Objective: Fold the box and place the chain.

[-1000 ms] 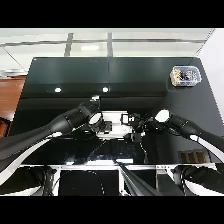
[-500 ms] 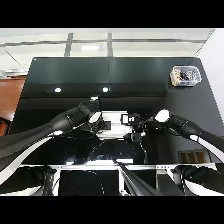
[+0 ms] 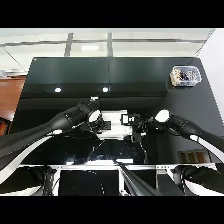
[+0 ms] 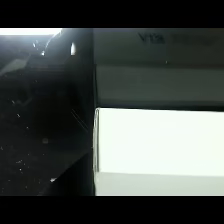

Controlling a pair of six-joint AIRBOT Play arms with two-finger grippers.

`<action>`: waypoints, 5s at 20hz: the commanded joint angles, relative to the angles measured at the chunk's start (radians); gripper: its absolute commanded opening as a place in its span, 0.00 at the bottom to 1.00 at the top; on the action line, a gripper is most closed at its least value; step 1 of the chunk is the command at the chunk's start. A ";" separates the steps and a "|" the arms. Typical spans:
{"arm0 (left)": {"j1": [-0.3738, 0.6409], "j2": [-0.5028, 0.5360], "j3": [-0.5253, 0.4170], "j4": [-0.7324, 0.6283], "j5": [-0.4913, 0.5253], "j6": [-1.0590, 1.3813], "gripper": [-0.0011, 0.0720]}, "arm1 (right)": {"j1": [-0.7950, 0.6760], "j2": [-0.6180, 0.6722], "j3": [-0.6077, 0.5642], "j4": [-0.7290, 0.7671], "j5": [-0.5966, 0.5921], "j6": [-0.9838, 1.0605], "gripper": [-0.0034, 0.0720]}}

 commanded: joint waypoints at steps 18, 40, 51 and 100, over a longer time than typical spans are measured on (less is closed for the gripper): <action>0.018 -0.002 0.034 0.028 -0.005 0.043 0.05 | 0.003 0.125 0.020 -0.166 0.008 0.024 0.63; 0.018 -0.005 0.034 0.027 -0.002 0.043 0.05 | 0.003 0.091 0.019 0.051 0.026 0.099 0.22; 0.018 -0.005 0.034 0.027 -0.002 0.043 0.05 | 0.003 0.056 0.019 0.067 0.002 0.191 0.28; 0.018 -0.005 0.034 0.028 -0.002 0.043 0.05 | -0.460 0.090 -0.141 0.016 0.198 1.201 0.06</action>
